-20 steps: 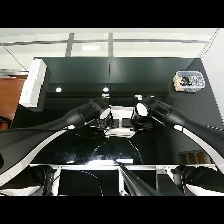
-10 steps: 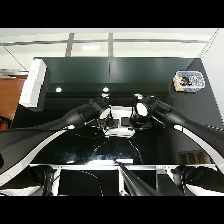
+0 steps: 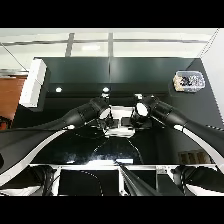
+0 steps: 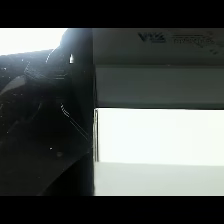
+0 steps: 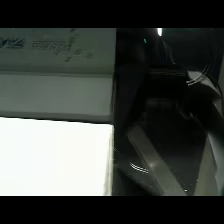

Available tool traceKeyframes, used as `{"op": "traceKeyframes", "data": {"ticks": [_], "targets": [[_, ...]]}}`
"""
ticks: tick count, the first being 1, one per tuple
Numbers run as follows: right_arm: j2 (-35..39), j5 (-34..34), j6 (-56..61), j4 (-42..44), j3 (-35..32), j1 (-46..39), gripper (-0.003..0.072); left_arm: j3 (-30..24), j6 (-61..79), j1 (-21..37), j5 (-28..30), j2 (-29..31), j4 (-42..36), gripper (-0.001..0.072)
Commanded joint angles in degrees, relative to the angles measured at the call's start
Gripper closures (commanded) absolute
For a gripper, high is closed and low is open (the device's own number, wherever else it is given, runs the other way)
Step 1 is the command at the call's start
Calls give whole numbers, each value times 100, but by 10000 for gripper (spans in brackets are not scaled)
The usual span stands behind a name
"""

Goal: Fold the box and place the chain.

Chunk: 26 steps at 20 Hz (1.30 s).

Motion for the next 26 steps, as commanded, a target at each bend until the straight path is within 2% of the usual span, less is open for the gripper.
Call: {"op": "traceKeyframes", "data": {"ticks": [1, 3, 6, 9, 12, 13, 14, 18, 21, 22, 23, 24, 25, 26], "targets": [[35, 83, -249, -136, 133, -13, 357, -2, -2, 4, 7, -4, 0, 678], [168, 203, -612, -323, 306, -44, 361, -2, -2, 7, 7, -4, 2, 678], [811, 505, -831, -1073, 387, -55, 361, -2, -2, 7, 7, -4, 4, 678], [1727, 984, -901, -2393, 387, -57, 361, -2, -2, 7, 9, -4, 4, 678], [2253, 931, -870, -3952, 387, -463, 361, -2, -2, 7, 9, -4, 4, 678], [2238, 745, -870, -4223, 372, -789, 361, -2, -2, 7, 9, -4, 4, 678], [2223, 256, -870, -4310, 275, -1257, 361, -2, -2, 7, 28, -4, 2, 678], [1829, -2396, -96, -4135, -203, -3311, 361, -2, -4, 7, 37, -4, 4, 679], [1095, -3928, 728, -3985, -122, -4105, 362, -2, -2, 7, 72, -4, 4, 678], [708, -3814, 833, -3895, 155, -4284, 362, -2, -2, 7, 61, -4, 4, 678], [258, -3324, 774, -3620, 608, -4465, 352, -2, -2, 7, 33, -4, 2, 679], [-168, -2822, 590, -3309, 1095, -4629, 110, -2, -2, 7, -2, -4, 2, 678], [-579, -2378, 181, -2885, 1600, -4800, -28, -2, -2, 7, -35, -4, 2, 679], [-938, -1974, -367, -2391, 2087, -4955, -28, -2, -2, 7, -68, -4, 2, 678]]}}
